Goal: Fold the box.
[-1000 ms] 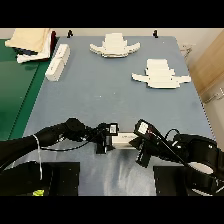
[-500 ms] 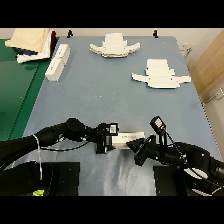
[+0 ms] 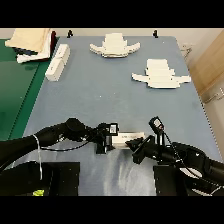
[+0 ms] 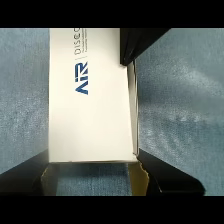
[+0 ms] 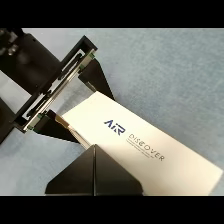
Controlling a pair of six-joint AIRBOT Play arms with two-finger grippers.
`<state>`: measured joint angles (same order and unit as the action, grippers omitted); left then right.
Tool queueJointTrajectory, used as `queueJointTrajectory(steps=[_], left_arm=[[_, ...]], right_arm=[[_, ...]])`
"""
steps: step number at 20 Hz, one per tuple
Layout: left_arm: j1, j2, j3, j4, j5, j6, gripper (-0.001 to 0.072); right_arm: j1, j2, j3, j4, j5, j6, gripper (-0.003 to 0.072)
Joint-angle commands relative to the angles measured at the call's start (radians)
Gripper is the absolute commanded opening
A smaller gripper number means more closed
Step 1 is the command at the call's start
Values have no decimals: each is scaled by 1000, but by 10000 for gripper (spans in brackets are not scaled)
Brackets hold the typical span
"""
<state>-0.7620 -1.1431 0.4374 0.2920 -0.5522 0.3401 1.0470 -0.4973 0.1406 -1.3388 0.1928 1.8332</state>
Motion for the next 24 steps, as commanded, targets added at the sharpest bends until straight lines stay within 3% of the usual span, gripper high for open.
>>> queueJointTrajectory(steps=[1, 24], left_arm=[[1, 0, 0, 0, 0, 0, 348], [1, 0, 0, 0, 0, 0, 349]], right_arm=[[0, -55, -3, 0, -45, 3, 1], [8, -108, -67, 64, -105, 7, 1]])
